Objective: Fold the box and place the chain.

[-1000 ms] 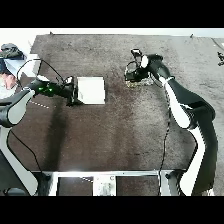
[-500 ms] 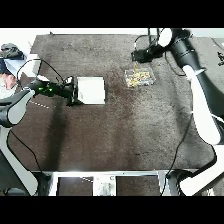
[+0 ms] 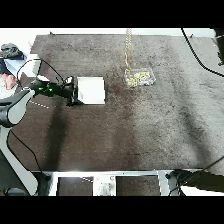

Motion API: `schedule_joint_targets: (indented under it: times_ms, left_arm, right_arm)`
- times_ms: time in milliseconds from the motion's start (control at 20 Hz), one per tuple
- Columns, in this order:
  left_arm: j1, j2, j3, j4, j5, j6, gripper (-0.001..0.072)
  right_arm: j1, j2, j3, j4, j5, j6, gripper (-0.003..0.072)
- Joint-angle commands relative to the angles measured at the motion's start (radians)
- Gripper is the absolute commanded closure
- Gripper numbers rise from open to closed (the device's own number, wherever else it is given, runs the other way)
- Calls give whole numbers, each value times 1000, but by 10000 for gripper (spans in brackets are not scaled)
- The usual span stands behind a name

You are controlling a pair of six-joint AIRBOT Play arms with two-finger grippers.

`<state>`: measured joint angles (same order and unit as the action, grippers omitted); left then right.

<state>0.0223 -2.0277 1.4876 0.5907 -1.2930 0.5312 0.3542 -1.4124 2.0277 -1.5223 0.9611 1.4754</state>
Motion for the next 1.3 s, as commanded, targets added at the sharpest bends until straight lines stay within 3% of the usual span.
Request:
schedule_joint_targets:
  times_ms: [0,200,700,1250]
  left_arm:
    - [0,1,0,0,0,0,411]
    - [0,1,0,0,0,0,411]
    - [0,1,0,0,0,0,411]
    - [0,1,0,0,0,0,411]
  right_arm:
    - [114,38,0,1,-47,-47,700]
    - [201,8,-3,1,-62,-47,700]
    - [268,-209,-6,69,-80,-43,700]
    - [267,-67,-6,-40,-434,-43,700]
